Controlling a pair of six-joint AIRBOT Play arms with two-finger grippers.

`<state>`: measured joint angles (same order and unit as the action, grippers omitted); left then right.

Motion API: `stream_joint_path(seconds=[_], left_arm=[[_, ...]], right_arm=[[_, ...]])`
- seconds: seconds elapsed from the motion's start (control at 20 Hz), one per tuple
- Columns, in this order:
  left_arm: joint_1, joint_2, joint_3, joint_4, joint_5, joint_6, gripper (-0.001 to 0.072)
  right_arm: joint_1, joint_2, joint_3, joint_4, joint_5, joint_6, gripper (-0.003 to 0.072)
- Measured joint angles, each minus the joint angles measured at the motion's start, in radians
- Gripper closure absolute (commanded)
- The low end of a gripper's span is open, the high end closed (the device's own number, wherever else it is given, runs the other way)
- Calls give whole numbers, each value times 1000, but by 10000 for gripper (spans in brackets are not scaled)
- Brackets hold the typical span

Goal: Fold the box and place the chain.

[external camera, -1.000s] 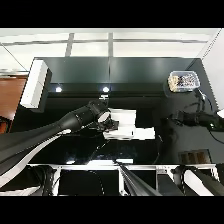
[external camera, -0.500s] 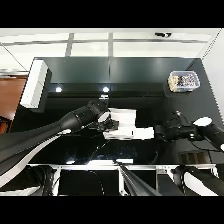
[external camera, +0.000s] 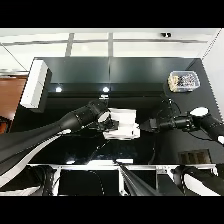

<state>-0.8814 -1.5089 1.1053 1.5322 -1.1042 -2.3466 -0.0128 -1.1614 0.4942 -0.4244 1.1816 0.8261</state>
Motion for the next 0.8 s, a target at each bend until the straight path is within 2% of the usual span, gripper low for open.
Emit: stream_joint_path(seconds=[0.2, 0.5, 0.8], left_arm=[[0, 0, 0, 0, 0, 0, 686], [0, 0, 0, 0, 0, 1, 685], [0, 0, 0, 0, 1, 1, 686]], right_arm=[[54, -1, 15, 3, -5, 44, 189], [174, -1, 45, -7, -85, 201, 215], [337, -1, 135, -241, -186, 493, 216]])
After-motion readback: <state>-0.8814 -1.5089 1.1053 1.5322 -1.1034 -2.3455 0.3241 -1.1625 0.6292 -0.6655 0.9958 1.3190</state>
